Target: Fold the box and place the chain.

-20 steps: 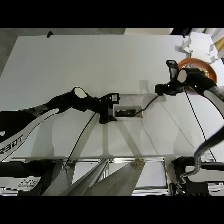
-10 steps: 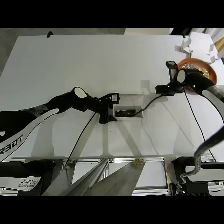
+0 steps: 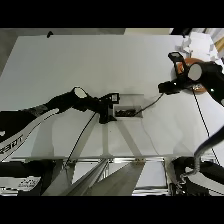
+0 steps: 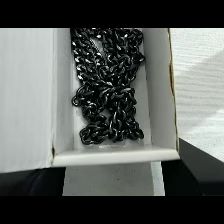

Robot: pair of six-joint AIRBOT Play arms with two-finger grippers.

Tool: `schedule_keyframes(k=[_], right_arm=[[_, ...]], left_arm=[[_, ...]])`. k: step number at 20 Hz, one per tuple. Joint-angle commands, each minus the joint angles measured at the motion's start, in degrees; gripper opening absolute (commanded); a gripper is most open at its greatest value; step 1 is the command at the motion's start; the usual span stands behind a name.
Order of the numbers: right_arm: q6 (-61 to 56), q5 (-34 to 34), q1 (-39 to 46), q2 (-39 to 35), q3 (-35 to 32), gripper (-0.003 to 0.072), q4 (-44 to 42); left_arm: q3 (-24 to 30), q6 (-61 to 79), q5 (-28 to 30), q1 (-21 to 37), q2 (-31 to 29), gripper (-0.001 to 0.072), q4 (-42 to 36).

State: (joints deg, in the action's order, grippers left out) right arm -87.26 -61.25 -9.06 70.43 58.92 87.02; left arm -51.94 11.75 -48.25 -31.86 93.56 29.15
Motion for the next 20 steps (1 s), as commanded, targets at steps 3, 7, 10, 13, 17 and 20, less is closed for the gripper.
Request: schedule_keyframes(k=[3,7,10,13,17,20], right_arm=[[0.79,-5.88,-10.95,-11.98,-0.02,0.0010,-3.17],[0.70,-4.44,-19.04,-17.75,-0.02,0.0010,-7.91],[0.04,-1.33,-24.65,-18.64,-0.02,0.0010,-8.35],[-0.17,6.16,-28.96,-18.62,-0.92,0.0011,-11.43],[-1.20,12.02,-32.39,-17.55,-1.84,0.0011,-12.48],[-1.20,12.41,-32.65,-14.80,-2.08,0.0011,-12.28]], left_arm=[[0.02,0.00,0.02,0.04,-0.02,0.0207,0.02],[0.02,0.00,0.02,0.04,-0.02,0.0207,0.02],[0.02,0.00,0.02,0.04,-0.02,0.0207,0.02],[0.02,0.00,0.00,0.04,-0.02,0.0207,0.02],[0.02,0.00,0.02,0.02,-0.02,0.0207,0.00],[0.02,0.00,0.00,0.04,-0.02,0.0207,0.02]])
